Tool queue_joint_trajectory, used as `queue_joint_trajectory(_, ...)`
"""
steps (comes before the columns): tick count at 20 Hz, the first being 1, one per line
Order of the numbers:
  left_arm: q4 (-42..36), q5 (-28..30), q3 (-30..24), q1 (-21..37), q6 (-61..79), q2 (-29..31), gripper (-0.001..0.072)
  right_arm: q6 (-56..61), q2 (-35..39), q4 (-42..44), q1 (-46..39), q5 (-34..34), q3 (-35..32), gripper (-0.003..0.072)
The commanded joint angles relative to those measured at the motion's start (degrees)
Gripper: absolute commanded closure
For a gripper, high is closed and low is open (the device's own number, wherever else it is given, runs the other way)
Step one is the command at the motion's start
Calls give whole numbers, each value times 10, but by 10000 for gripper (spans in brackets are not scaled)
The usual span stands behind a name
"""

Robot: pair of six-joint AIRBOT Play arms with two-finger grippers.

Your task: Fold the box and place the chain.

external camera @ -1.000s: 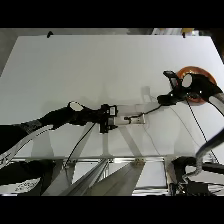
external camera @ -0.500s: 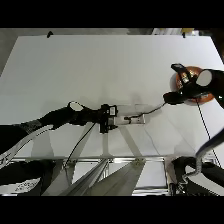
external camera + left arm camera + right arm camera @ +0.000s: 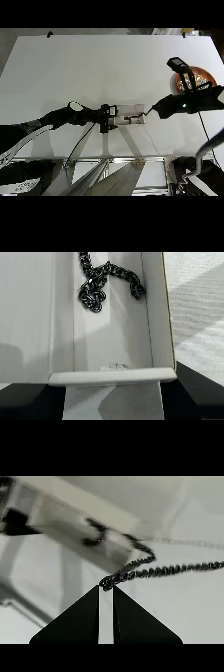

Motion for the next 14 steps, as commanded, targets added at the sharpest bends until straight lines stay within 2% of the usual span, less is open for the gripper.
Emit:
queue_joint_trajectory(1,0,0,0,0,0,0,540,14,19,45,103,-44,-3,675)
queue_joint_trajectory(5,0,0,0,0,0,0,540,16,-4,31,174,-153,-25,675)
queue_joint_trajectory(10,0,0,0,0,0,0,540,26,-70,6,176,-199,-56,675)
queue_joint_trajectory(14,0,0,0,0,0,0,540,31,-115,-12,176,-202,-57,671)
